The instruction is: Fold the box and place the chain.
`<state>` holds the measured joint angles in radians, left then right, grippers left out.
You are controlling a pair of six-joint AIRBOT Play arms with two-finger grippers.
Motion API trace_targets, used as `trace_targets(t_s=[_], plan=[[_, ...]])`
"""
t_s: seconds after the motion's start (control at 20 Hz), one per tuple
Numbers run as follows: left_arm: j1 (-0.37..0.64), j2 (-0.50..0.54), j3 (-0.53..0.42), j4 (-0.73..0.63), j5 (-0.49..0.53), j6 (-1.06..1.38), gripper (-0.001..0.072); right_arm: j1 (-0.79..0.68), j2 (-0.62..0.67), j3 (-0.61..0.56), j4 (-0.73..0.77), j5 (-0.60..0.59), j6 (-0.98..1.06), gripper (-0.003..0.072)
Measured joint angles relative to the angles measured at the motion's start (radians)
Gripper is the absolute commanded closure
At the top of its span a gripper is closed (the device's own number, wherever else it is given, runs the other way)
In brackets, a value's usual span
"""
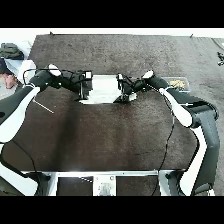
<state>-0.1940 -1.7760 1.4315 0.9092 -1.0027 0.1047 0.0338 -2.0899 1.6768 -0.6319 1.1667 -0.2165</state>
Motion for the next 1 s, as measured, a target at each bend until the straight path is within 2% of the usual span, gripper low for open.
trace_targets(t_s=[0.7,0.75,0.8,0.9,0.95,1.0], plan=[[-0.023,-0.061,-0.013,-0.076,0.034,0.06,0.0055,0.0,0.0,0.0,0.0,0.0,0.0,0.0367],[-0.023,-0.061,-0.013,-0.077,0.037,0.06,0.0224,0.0,0.0,0.0,0.0,0.0,0.0,0.0368],[-0.023,-0.062,-0.013,-0.077,0.037,0.06,0.0344,0.0,0.0,0.0,0.0,0.0,0.0,0.0367],[-0.023,-0.063,-0.013,-0.078,0.04,0.06,0.0393,0.0,0.0,0.0,0.0,0.0,0.0,0.0368],[-0.024,-0.063,-0.013,-0.079,0.041,0.06,0.058,0.0,0.0,0.0,0.0,0.0,0.0,0.0368],[-0.024,-0.063,-0.013,-0.079,0.04,0.06,0.0586,0.0,0.0,0.0,0.0,0.0,0.0,0.0368]])
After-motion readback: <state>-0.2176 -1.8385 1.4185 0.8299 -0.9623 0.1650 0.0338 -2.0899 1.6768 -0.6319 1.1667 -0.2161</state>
